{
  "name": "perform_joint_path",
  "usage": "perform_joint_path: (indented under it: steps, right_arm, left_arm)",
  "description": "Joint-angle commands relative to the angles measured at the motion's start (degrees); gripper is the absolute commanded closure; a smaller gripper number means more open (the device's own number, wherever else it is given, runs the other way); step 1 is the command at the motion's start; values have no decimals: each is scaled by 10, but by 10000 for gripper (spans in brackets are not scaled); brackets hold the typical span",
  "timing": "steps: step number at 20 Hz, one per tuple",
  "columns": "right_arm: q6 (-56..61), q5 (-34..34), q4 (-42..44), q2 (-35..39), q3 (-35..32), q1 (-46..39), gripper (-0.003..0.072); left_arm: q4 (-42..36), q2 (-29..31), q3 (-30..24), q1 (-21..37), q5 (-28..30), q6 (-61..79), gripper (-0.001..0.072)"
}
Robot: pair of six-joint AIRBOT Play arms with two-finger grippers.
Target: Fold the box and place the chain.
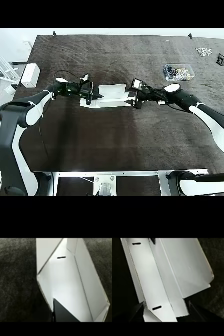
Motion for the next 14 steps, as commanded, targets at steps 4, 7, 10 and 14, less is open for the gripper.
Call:
perform_joint_path:
  steps: [4, 7, 10, 14]
  right_arm:
    - [2, 118, -14, -70, 75, -30, 66]
    - [36, 161, -31, -76, 84, -45, 66]
    - [80, 235, -40, -30, 74, -65, 71]
    - [77, 195, -79, 44, -14, -33, 70]
  left_arm:
    - [0, 0, 0, 0, 0, 0, 688]
    - [0, 0, 0, 0, 1, 0, 688]
    - [0, 0, 0, 0, 1, 0, 688]
    - [0, 0, 0, 0, 1, 0, 688]
